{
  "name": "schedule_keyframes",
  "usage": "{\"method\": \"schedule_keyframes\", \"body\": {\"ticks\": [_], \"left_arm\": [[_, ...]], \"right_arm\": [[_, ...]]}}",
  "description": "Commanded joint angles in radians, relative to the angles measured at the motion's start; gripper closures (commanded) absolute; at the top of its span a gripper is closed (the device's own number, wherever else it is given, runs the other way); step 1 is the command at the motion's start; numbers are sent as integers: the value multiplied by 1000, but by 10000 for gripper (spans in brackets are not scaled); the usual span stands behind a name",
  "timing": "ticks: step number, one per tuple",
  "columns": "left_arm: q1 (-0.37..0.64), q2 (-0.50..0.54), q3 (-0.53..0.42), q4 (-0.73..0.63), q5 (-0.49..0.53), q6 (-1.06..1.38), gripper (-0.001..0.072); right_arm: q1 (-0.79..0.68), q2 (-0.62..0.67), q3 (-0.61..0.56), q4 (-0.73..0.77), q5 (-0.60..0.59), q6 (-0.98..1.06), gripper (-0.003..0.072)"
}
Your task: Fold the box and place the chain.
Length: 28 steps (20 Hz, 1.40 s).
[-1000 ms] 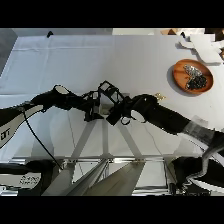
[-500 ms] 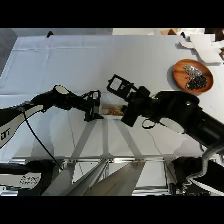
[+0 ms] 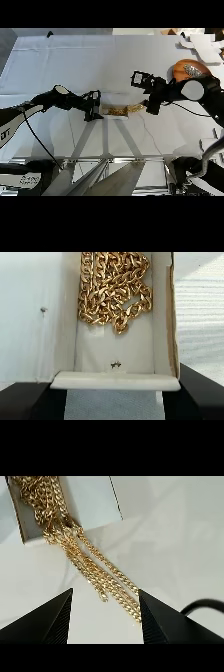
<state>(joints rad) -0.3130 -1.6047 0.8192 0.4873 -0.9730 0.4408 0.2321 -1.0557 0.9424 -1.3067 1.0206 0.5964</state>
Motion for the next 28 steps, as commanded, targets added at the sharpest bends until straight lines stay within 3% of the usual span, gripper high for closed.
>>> {"method": "schedule_keyframes", "body": {"ticks": [1, 5, 8, 11, 17, 18, 20, 24, 28], "left_arm": [[0, 0, 0, 0, 0, 0, 308], [0, 0, 0, 0, 0, 0, 308], [0, 0, 0, 0, 0, 0, 308], [0, 0, 0, 0, 0, 0, 308], [0, 0, 0, 0, 0, 0, 308], [0, 0, 0, 0, 0, 0, 308], [0, 0, 0, 0, 0, 0, 308], [0, 0, 0, 0, 0, 0, 308], [0, 0, 0, 0, 0, 0, 308]], "right_arm": [[-98, -117, -1, 103, 13, -265, 223], [-99, -294, -1, 103, -10, -471, 222], [-99, -385, -1, 103, -71, -501, 216], [-99, -442, -1, 103, -148, -501, 210], [-99, -506, -1, 103, -146, -501, 226], [-99, -507, -1, 98, -141, -501, 327], [-99, -503, -1, 93, -122, -500, 674], [-99, -463, -1, 50, -101, -467, 677], [-99, -362, -1, 53, -124, -292, 678]]}}
